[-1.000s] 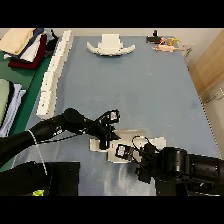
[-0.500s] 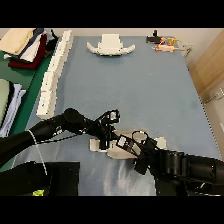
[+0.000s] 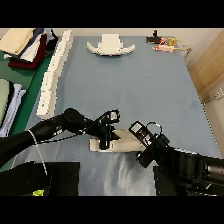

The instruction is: Fold the box.

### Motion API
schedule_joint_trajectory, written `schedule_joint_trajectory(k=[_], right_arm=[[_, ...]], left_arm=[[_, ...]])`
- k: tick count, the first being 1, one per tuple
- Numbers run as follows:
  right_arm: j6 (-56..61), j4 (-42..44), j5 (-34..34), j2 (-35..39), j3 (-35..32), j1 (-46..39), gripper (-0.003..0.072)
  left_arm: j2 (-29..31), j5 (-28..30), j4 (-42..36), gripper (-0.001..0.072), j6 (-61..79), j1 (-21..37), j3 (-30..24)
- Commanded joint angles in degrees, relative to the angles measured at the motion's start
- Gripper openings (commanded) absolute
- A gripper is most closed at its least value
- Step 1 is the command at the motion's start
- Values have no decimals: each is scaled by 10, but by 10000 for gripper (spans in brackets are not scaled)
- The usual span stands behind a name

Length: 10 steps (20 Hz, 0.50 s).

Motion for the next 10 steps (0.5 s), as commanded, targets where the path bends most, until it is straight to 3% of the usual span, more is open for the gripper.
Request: schedule_joint_trajectory(k=[1, 6, 10], right_arm=[[-13, -19, -10, 7, 0, -1, 720], [-165, -8, 60, 13, -9, -51, 720], [-374, 134, 88, 30, -13, -172, 720]], left_arm=[[0, 0, 0, 15, 0, 0, 0], [0, 0, 0, 15, 0, 0, 0], [0, 0, 0, 15, 0, 0, 0]])
